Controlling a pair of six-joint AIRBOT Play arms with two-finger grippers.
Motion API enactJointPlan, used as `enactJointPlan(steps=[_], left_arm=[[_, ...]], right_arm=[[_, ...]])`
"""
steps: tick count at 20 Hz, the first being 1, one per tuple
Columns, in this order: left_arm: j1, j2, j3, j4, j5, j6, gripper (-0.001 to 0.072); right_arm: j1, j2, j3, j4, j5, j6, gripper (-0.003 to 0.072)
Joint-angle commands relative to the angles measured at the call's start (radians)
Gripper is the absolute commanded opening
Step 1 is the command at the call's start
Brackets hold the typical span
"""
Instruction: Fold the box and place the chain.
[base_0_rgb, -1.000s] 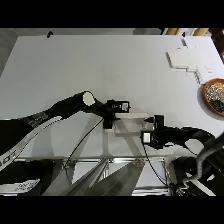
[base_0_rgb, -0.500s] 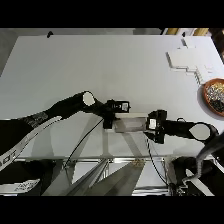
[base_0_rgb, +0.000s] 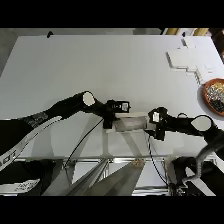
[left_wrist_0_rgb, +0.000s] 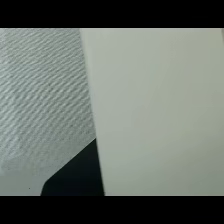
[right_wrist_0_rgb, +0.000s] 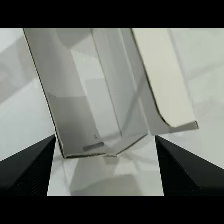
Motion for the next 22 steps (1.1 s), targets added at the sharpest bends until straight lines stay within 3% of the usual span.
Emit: enactJointPlan(steps=[1,9,22], left_arm=[[0.0,-0.001,0.0,0.0,0.0,0.0,0.0012],[0.0,-0.001,0.0,0.0,0.0,0.0,0.0012],[0.0,-0.001,0.0,0.001,0.0,0.0,0.0012]], right_arm=[[-0.009,-0.067,0.001,0.095,0.011,-0.157,0.0651],[-0.072,-0.177,0.001,0.152,0.098,-0.218,0.065],[-0.059,-0.294,0.001,0.199,0.089,-0.319,0.0644]])
